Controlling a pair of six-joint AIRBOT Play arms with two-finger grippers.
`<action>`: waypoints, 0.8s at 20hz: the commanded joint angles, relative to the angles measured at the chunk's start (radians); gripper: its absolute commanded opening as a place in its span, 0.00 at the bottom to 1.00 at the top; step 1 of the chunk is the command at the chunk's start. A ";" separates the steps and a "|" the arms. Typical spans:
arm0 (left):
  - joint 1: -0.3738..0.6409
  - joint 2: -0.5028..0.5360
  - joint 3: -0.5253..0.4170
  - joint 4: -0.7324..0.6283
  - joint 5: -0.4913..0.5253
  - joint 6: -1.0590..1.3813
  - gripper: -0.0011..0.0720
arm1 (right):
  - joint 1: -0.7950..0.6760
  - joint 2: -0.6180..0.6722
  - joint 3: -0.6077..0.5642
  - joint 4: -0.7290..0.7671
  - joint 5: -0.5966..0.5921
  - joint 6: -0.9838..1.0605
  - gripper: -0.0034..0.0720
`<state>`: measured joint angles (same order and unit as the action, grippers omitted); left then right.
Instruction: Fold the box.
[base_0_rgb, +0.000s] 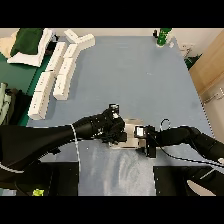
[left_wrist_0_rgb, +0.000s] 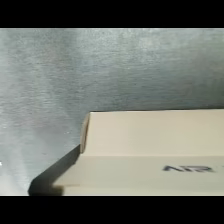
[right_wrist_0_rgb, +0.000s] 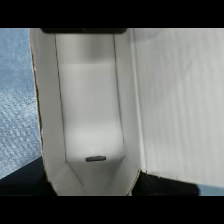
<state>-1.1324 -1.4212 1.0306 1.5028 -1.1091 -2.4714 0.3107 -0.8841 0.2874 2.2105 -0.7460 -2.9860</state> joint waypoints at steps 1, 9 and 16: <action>-0.002 -0.005 0.005 0.043 0.008 -0.061 0.19 | 0.000 0.000 0.000 0.000 0.000 0.000 0.69; -0.003 -0.005 0.005 0.039 0.018 -0.061 0.04 | 0.000 0.000 0.000 0.000 0.000 0.000 0.69; -0.002 0.009 0.035 0.031 -0.065 -0.055 0.77 | 0.000 0.000 0.000 0.000 0.000 0.000 0.69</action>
<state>-1.1358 -1.4189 1.0477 1.5394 -1.1141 -2.5290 0.3107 -0.8841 0.2874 2.2105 -0.7460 -2.9871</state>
